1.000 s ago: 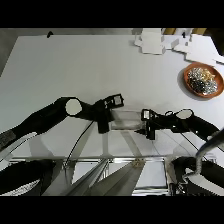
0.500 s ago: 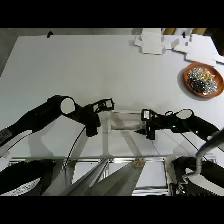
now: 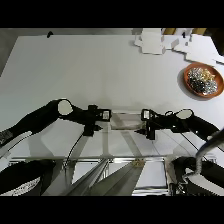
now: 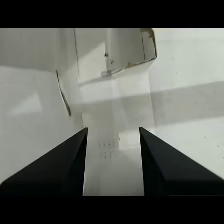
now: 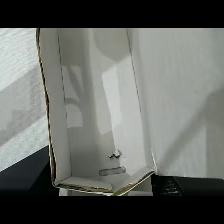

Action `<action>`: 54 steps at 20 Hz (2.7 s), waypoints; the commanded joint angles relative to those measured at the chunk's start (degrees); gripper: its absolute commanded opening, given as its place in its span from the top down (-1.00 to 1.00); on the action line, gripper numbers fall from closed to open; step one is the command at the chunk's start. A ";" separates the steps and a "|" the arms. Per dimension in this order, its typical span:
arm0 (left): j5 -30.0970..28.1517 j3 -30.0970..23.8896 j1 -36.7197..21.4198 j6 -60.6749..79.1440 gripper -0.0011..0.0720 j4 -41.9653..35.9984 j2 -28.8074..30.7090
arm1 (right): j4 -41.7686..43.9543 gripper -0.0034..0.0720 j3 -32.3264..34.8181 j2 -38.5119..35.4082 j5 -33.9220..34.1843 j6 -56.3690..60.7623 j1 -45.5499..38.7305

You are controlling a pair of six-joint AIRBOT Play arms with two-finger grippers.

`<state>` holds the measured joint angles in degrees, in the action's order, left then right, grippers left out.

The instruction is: Fold the box and place the chain.

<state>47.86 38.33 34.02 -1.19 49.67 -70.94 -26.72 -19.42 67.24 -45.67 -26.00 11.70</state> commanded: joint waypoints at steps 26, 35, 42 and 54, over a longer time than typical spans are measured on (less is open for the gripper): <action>-5.66 -0.31 3.23 13.77 0.59 -15.91 -5.33 | 0.00 0.13 0.02 0.02 -0.02 0.00 0.02; -6.05 -0.31 3.32 17.11 0.60 -22.23 -6.38 | 0.00 0.13 0.02 0.02 -0.02 0.00 0.02; -6.49 -0.28 4.57 17.68 -0.01 -23.23 -7.17 | 0.00 0.13 0.02 0.02 -0.02 0.00 0.02; 7.17 -0.28 -3.89 -24.61 0.41 1.07 10.01 | 0.00 0.13 0.02 0.02 -0.02 0.00 0.02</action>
<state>49.58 38.02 33.21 -12.88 43.40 -65.93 -26.74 -19.42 67.26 -45.67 -25.98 11.70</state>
